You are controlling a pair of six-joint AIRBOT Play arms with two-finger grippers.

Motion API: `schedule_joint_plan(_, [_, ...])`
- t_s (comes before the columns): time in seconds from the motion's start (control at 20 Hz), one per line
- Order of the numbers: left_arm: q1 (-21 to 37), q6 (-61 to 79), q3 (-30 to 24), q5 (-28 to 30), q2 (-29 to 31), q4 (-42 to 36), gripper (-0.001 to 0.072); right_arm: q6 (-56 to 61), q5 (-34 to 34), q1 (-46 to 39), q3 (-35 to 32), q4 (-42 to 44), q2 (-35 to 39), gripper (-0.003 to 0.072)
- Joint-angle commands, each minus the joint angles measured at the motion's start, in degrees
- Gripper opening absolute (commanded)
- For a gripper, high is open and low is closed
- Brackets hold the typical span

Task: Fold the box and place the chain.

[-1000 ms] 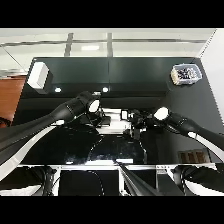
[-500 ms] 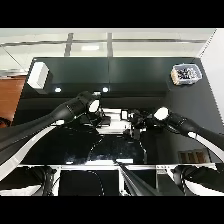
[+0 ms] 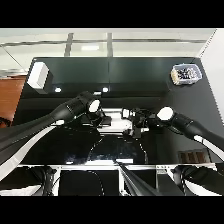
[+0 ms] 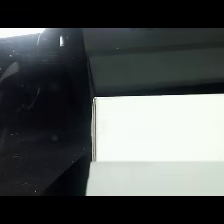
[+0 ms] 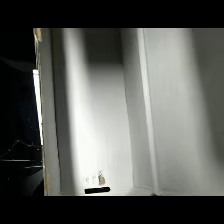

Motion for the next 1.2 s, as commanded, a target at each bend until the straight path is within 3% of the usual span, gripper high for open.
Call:
schedule_joint_plan(0.0, [0.04,-0.02,0.0,-0.63,0.0,0.81,0.0027,3.43,1.62,-0.5,0.07,-5.99,5.49,0.0704])
schedule_joint_plan(0.2, [0.04,-0.02,0.0,-1.31,0.02,2.38,0.0027,6.51,2.99,-3.21,0.04,-10.97,6.95,0.0704])
schedule_joint_plan(0.9, [0.04,0.83,0.0,-1.4,0.04,3.02,0.0027,6.51,8.83,-3.26,0.02,-10.21,1.42,0.0702])
schedule_joint_plan(0.95, [0.02,0.83,0.0,-1.42,0.04,2.99,0.0027,6.54,8.72,-3.26,0.02,-9.73,1.29,0.064])
schedule_joint_plan(1.0, [0.04,0.83,0.0,-1.42,0.04,2.99,0.0027,6.51,9.46,-3.26,0.02,-9.22,1.05,0.0402])
schedule_joint_plan(1.05, [0.04,0.83,0.0,-1.42,0.04,2.99,0.0027,6.51,9.88,-3.02,0.02,-8.9,0.68,0.0332])
schedule_joint_plan(1.15, [0.04,0.83,0.0,-1.42,0.02,2.99,0.0027,6.56,9.2,-2.05,0.02,-8.87,-0.44,0.0331])
